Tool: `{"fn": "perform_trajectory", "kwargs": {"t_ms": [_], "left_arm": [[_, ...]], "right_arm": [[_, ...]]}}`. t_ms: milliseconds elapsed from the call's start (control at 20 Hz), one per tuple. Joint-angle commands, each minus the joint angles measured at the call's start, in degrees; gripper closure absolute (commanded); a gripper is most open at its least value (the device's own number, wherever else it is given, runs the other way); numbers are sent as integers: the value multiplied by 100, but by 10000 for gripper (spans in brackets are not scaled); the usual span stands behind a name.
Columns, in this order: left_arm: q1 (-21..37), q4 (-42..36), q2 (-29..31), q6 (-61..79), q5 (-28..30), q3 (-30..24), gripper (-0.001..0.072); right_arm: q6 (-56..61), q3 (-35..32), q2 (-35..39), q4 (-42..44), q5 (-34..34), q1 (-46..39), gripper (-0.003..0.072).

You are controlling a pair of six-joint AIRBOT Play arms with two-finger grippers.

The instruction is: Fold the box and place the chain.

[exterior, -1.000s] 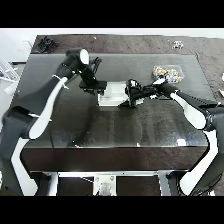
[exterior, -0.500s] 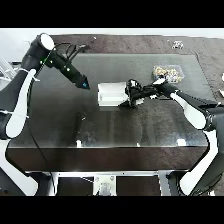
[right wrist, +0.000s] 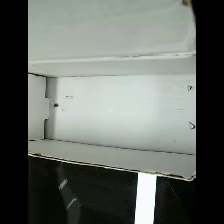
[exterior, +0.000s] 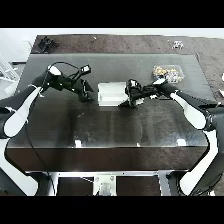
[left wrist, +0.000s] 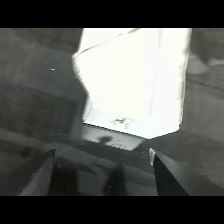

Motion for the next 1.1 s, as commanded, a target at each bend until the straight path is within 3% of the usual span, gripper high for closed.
{"fn": "perform_trajectory", "kwargs": {"t_ms": [0, 300, 1050], "left_arm": [[2, -555, -103, 1539, 251, -328, -11], [2, -1023, -433, 2308, -181, -326, -11], [2, -1443, -439, 2455, -96, -326, -11]], "right_arm": [[2, -2, 0, 2, 0, 0, 110], [0, -2, 0, 0, 0, 0, 110], [0, -2, 0, 2, 0, 0, 110]]}}
